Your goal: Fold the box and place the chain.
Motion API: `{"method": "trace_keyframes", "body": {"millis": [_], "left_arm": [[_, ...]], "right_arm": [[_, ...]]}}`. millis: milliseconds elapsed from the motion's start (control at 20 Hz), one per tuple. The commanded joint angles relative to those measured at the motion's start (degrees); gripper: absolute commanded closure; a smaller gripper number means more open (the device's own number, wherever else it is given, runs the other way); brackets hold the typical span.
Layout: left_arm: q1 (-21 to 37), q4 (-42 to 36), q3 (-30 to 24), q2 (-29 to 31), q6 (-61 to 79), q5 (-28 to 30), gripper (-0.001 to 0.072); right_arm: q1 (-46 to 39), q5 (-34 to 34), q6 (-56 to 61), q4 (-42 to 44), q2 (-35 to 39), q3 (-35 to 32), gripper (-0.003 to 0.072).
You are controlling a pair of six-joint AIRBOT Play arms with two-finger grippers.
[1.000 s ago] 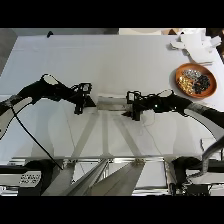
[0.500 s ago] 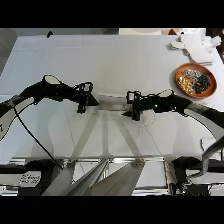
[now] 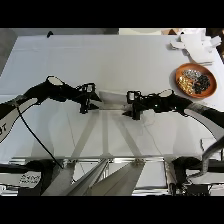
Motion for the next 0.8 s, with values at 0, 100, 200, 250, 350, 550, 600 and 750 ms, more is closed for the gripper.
{"method": "trace_keyframes", "body": {"millis": [0,100,200,250,350,550,600,750], "left_arm": [[-0.20,-1.33,0.02,-0.04,-0.24,1.20,0.0254],[-0.20,-1.33,0.02,-0.04,-0.26,1.18,0.0264],[-0.24,-1.33,0.02,0.11,-1.57,0.68,0.0531],[-0.24,-1.27,0.02,0.46,-1.73,-0.09,0.0667],[-0.26,-1.05,0.02,1.97,-1.75,-1.60,0.0701],[-0.24,5.14,0.02,8.92,-7.48,-2.03,0.0701],[-0.22,8.09,0.02,10.82,-10.69,-2.03,0.0701],[-0.07,19.04,0.02,17.05,-23.96,-2.34,0.0705]], "right_arm": [[0.07,0.28,-0.11,-0.13,-0.04,0.04,0.0299],[0.07,0.28,-0.11,-0.13,-0.04,0.04,0.0299],[0.07,0.28,-0.11,-0.13,-0.04,0.04,0.0299],[0.07,0.28,-0.09,-0.13,-0.04,0.04,0.0299],[0.07,0.28,-0.11,-0.13,-0.04,0.04,0.0299],[0.07,0.28,-0.11,-0.13,-0.04,0.04,0.0299],[0.07,0.28,-0.11,-0.13,-0.04,0.04,0.0299],[0.07,0.28,-0.11,-0.13,-0.04,0.04,0.0299]]}}
